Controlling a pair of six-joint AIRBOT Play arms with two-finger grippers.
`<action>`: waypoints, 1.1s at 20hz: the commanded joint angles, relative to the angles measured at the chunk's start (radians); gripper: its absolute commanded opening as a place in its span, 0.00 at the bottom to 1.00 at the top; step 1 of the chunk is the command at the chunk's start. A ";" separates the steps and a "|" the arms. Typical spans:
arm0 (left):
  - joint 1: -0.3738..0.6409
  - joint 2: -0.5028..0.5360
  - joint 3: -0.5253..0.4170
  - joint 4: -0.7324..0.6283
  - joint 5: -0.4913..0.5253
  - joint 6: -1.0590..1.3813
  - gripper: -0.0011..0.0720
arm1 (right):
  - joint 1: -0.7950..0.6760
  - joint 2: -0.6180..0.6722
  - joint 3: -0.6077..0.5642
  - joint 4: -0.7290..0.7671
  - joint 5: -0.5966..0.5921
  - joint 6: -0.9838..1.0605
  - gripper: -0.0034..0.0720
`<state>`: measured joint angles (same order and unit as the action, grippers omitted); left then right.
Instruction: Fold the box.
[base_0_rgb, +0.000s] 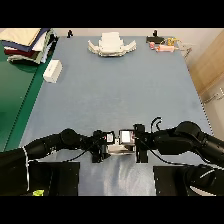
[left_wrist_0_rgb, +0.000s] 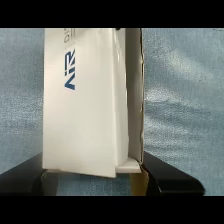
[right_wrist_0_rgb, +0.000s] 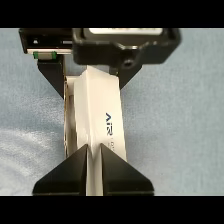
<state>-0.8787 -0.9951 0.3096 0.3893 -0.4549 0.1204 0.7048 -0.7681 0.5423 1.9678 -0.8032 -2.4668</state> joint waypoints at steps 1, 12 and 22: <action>0.000 0.000 0.000 0.000 0.001 0.000 0.72 | 0.001 -0.004 0.001 0.009 0.001 0.033 0.17; 0.000 0.000 0.000 0.000 0.001 0.000 0.72 | 0.002 -0.031 0.000 0.039 -0.061 0.059 0.17; 0.000 0.000 0.000 0.000 0.001 0.000 0.72 | 0.001 -0.029 -0.001 0.048 -0.069 0.058 0.54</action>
<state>-0.8791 -0.9947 0.3096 0.3889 -0.4557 0.1207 0.7048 -0.7982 0.5415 2.0117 -0.8707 -2.4084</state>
